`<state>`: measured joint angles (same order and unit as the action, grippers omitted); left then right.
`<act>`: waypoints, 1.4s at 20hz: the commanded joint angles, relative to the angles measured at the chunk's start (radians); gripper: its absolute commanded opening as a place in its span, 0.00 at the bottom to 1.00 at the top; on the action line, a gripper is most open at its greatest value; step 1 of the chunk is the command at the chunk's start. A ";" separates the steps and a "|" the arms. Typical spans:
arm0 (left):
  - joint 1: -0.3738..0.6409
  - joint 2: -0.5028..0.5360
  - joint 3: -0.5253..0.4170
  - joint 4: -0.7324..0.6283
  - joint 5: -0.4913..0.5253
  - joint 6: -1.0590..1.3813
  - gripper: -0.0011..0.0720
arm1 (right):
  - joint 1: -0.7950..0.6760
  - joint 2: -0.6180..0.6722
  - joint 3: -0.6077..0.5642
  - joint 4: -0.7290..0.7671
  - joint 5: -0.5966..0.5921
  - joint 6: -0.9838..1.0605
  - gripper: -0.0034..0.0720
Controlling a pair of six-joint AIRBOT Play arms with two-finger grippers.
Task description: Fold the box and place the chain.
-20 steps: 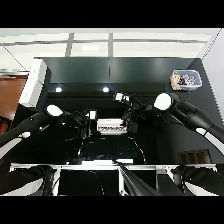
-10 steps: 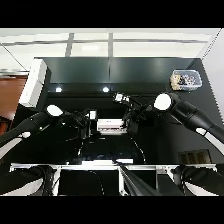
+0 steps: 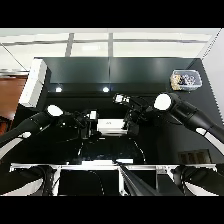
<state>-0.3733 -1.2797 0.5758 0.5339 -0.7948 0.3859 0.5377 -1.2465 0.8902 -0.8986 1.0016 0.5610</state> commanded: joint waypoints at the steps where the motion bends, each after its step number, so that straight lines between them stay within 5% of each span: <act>1: 0.000 -0.001 0.000 0.000 0.001 0.000 0.65 | 0.000 0.000 0.000 0.003 0.003 0.008 0.55; 10: 0.000 -0.001 0.000 0.000 0.001 0.000 0.65 | 0.000 -0.003 -0.028 0.012 -0.019 0.016 0.54; 14: 0.000 -0.001 0.000 0.000 0.002 0.000 0.65 | -0.017 0.048 0.008 0.011 0.076 0.150 0.54; 17: 0.000 -0.001 0.000 0.000 0.002 0.000 0.65 | -0.084 0.108 0.010 -0.033 0.146 0.402 0.13; 18: 0.000 -0.001 0.000 0.000 0.002 0.000 0.65 | -0.113 0.113 -0.009 -0.038 0.160 0.463 0.06; 19: 0.000 -0.001 0.000 0.000 0.002 0.000 0.65 | -0.135 0.114 -0.042 0.021 0.158 0.465 0.06; 24: 0.000 -0.001 0.000 0.000 0.002 0.000 0.65 | -0.120 0.098 -0.285 0.766 -0.031 0.209 0.06; 28: 0.000 -0.001 0.000 -0.001 0.000 -0.001 0.65 | -0.018 0.036 -0.307 0.723 -0.246 0.286 0.06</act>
<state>-0.3729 -1.2797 0.5758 0.5335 -0.7937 0.3855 0.4671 -1.1763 0.6201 -0.2668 0.9020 0.8284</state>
